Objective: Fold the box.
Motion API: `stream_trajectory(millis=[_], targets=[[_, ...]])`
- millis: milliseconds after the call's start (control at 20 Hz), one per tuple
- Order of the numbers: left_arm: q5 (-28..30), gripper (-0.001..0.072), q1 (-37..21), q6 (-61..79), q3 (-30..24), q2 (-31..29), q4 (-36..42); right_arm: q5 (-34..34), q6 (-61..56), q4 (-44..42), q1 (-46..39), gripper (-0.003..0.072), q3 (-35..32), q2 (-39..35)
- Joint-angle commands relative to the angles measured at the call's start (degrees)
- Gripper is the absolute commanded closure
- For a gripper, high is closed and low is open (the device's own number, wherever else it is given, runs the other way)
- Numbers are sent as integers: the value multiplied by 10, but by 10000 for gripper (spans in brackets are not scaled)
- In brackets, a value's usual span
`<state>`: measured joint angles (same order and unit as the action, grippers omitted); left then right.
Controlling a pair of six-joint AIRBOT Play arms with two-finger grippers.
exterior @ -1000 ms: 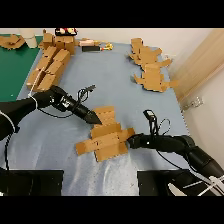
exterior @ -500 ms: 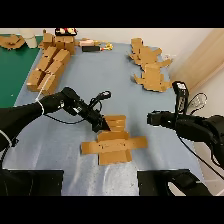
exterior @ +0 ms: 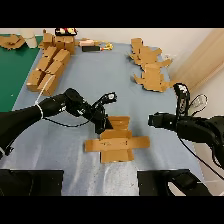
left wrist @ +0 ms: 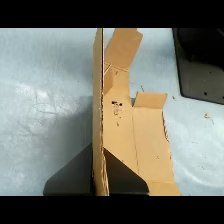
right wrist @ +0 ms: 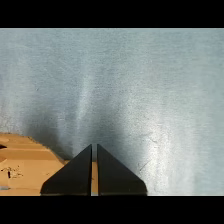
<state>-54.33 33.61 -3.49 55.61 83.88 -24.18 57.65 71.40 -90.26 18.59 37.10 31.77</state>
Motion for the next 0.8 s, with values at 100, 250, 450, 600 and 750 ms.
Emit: stream_trajectory(millis=[100,250,450,600,750], targets=[[52,700,0,34,-75,-65,5,1,-1,-2,0,636,-1,1],[10,700,0,56,-109,-90,15,-5,-1,-2,0,638,-1,1],[4,700,0,50,-125,-90,15,-13,-4,-2,0,670,-1,1],[7,700,0,50,-138,-91,14,-13,-5,-2,0,670,-1,1],[73,700,7,57,-169,-131,15,-13,-5,-2,1,670,-1,1]])
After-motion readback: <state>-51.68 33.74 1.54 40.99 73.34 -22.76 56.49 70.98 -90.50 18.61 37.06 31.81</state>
